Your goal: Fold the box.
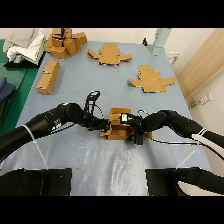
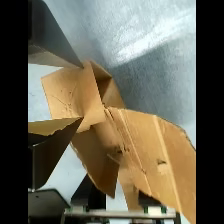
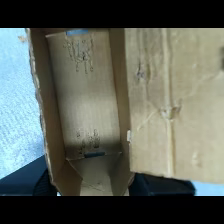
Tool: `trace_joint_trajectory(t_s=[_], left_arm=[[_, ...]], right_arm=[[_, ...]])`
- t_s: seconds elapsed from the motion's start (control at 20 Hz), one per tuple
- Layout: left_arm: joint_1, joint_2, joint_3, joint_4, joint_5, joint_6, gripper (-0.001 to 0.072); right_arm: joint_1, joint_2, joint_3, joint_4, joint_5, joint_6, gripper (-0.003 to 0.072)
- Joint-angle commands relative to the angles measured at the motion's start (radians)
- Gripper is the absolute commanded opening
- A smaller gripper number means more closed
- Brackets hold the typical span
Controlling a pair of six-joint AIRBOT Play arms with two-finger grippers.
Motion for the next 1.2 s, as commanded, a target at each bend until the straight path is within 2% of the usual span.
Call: trace_joint_trajectory(t_s=[0.0, 0.1, 0.35, 0.55, 0.85, 1.15], left_arm=[[-0.047, -0.007, 0.085, 0.185, -0.068, -0.219, 0.0463], [-0.047, 0.002, 0.115, 0.184, -0.132, -0.225, 0.0463], [-0.027, 0.079, 0.134, 0.19, -0.154, -0.224, 0.0463], [0.032, 0.078, 0.125, 0.243, -0.257, -0.224, 0.0462], [0.03, -0.01, 0.107, 0.201, -0.172, -0.142, 0.0462], [0.027, -0.065, 0.106, 0.161, -0.158, -0.08, 0.0461]], right_arm=[[0.0, 0.0, 0.0, 0.0, 0.0, 0.0, 0.0518], [0.0, 0.0, 0.0, 0.0, 0.0, 0.0, 0.0518], [0.0, 0.0, 0.0, 0.0, 0.0, 0.0, 0.0518], [0.0, 0.0, 0.0, 0.0, 0.0, 0.0, 0.0518], [0.0, 0.0, 0.0, 0.0, 0.0, 0.0, 0.0518], [0.0, 0.0, 0.0, 0.0, 0.0, 0.0, 0.0519]])
